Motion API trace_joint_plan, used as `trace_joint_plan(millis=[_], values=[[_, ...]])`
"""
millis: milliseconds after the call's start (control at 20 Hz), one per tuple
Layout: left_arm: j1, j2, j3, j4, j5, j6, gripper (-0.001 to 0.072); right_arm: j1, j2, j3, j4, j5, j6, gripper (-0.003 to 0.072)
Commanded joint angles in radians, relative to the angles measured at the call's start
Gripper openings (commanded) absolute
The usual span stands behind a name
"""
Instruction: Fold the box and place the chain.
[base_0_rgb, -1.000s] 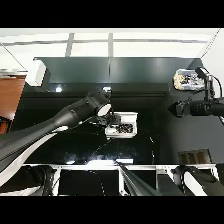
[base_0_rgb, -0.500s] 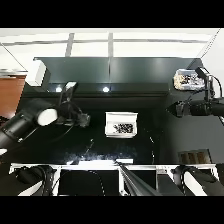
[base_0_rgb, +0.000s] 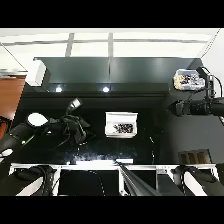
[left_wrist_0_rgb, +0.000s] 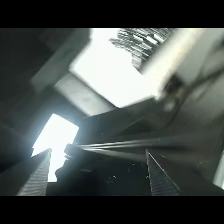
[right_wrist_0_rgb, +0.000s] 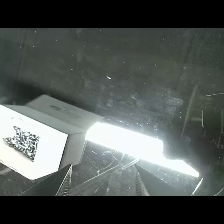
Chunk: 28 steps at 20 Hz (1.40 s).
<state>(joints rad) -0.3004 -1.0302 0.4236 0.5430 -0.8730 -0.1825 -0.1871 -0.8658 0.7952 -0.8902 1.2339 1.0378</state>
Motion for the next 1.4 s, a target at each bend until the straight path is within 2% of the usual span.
trace_joint_plan(millis=[0, 100, 150, 350, 550, 950, 1200, 1250, 1350], values=[[-0.09, -0.039, -0.005, -0.053, 0.127, 0.439, 0.0712, 0.0, 0.001, 0.0, 0.0, 0.01, 0.006, 0.0445], [-0.153, -0.051, 0.017, -0.036, 0.208, 0.445, 0.0711, 0.0, 0.001, 0.0, 0.0, 0.023, 0.006, 0.0446], [-0.166, -0.067, 0.04, -0.022, 0.203, 0.443, 0.0712, 0.0, 0.001, 0.0, 0.0, 0.023, 0.006, 0.0445], [-0.168, -0.206, 0.137, -0.084, 0.078, 0.455, 0.0711, 0.0, 0.001, 0.0, 0.0, 0.018, 0.006, 0.0445], [-0.171, -0.286, 0.197, -0.082, 0.058, 0.464, 0.0711, 0.0, 0.001, 0.0, 0.003, 0.023, 0.006, 0.0445], [-0.179, -0.304, 0.204, -0.08, 0.114, 0.464, 0.071, 0.023, 0.001, 0.0, 0.003, 0.018, 0.005, 0.0446], [-0.223, -0.309, 0.21, -0.055, 0.113, 0.478, 0.0707, 0.08, 0.0, -0.005, 0.002, -0.025, 0.006, 0.0446], [-0.232, -0.309, 0.21, -0.045, 0.113, 0.479, 0.0686, 0.092, 0.0, -0.006, 0.002, -0.041, 0.006, 0.0446], [-0.234, -0.309, 0.21, -0.046, 0.113, 0.478, 0.047, 0.13, 0.0, -0.007, 0.003, -0.072, 0.005, 0.0445]])
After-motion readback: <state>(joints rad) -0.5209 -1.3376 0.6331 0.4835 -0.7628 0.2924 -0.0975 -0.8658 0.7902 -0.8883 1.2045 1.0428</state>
